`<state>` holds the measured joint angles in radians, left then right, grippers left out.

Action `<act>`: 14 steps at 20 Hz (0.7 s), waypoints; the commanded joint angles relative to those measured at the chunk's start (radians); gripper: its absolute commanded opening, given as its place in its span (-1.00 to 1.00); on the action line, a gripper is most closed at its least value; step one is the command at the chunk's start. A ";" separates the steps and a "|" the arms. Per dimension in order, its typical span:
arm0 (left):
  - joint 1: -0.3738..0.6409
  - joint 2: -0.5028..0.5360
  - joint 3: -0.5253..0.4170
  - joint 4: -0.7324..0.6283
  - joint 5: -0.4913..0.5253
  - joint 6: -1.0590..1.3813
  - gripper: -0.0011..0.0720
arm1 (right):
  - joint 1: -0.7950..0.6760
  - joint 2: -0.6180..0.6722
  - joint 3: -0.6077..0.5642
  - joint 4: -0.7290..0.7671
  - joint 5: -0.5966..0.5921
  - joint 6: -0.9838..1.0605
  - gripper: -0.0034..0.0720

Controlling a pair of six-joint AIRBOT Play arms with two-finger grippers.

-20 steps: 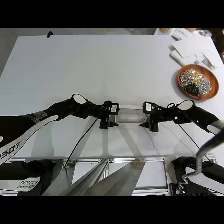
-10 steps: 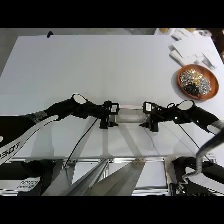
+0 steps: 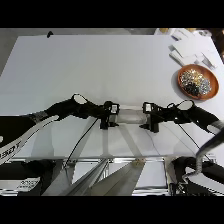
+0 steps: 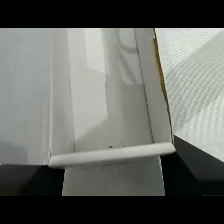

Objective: Fold the box and place the chain.

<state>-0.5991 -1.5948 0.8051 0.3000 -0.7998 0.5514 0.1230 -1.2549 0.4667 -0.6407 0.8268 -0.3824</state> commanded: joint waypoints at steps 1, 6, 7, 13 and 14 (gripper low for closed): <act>0.000 -0.001 0.000 0.001 0.001 -0.001 -0.56 | 0.000 0.022 0.001 -0.082 0.004 0.124 0.92; 0.000 0.000 0.000 0.000 0.000 -0.001 -0.56 | -0.003 0.143 0.001 -0.274 0.026 0.328 0.90; 0.000 -0.001 0.000 0.000 0.000 -0.001 -0.56 | -0.003 0.179 0.001 -0.287 0.024 0.354 0.90; 0.000 0.000 0.000 0.000 0.000 -0.001 -0.56 | -0.003 0.409 0.001 -0.433 0.053 0.544 0.87; 0.000 0.000 0.000 0.000 0.000 -0.001 -0.56 | -0.003 0.449 0.001 -0.431 0.069 0.578 0.70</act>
